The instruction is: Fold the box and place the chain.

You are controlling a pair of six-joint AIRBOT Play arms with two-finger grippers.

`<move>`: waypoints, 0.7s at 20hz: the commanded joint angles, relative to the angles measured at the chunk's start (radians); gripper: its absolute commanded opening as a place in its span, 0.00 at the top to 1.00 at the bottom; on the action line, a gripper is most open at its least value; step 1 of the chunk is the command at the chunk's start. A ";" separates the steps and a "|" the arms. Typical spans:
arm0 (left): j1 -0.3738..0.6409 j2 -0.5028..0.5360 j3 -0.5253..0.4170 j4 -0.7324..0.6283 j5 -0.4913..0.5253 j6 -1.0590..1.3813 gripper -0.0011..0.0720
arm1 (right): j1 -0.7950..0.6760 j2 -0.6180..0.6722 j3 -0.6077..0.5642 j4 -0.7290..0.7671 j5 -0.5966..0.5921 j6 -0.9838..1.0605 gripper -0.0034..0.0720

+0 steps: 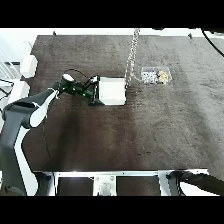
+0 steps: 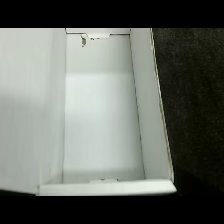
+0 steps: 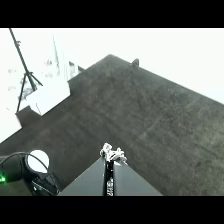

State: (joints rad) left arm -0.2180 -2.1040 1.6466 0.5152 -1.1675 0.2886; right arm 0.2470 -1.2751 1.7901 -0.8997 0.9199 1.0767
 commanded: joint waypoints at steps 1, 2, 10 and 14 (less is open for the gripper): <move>0.000 0.000 0.000 0.000 0.000 0.000 0.47 | 0.003 0.000 0.005 0.012 -0.027 -0.008 0.94; 0.000 0.000 0.000 0.000 0.000 0.000 0.47 | 0.003 0.000 0.005 0.023 -0.031 -0.009 0.94; 0.000 0.000 0.000 0.000 0.000 0.000 0.47 | 0.004 -0.017 -0.016 0.055 0.013 -0.019 0.94; 0.000 0.000 0.000 0.000 0.000 0.000 0.47 | 0.008 -0.018 -0.166 0.060 -0.004 -0.012 0.94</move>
State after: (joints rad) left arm -0.2180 -2.1040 1.6463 0.5148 -1.1675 0.2886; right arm 0.2520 -1.2903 1.7084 -0.8471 0.9215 1.0592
